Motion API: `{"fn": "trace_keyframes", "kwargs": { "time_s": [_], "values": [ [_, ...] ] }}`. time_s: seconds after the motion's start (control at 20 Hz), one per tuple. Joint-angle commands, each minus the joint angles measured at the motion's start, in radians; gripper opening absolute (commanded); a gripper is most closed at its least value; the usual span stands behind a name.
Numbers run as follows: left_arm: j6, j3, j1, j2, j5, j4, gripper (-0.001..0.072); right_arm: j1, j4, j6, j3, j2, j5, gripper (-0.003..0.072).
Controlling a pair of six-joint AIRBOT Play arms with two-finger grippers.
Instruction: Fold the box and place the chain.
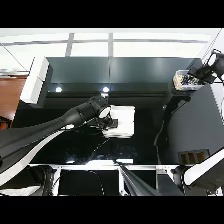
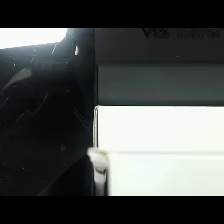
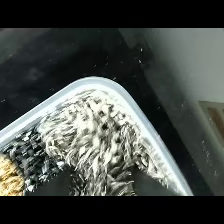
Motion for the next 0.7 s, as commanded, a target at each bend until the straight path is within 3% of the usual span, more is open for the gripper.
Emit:
{"fn": "trace_keyframes", "kwargs": {
  "time_s": [0.0,0.2,0.45,0.65],
  "values": [
    [0.000,0.000,0.000,0.000,-0.004,0.000,0.0027,0.000,0.006,0.003,0.005,-0.003,-0.001,0.0018],
    [0.000,0.000,0.000,0.000,-0.018,0.000,0.0027,-0.004,-0.003,-0.032,0.005,0.081,0.014,0.0018],
    [0.000,0.000,0.000,0.000,-0.020,-0.005,0.0028,-0.005,0.004,-0.226,0.005,0.274,0.127,0.0017],
    [0.000,0.000,0.000,0.000,-0.019,-0.022,0.0028,0.013,0.167,-0.386,-0.010,0.468,0.229,0.0016]
  ]
}}
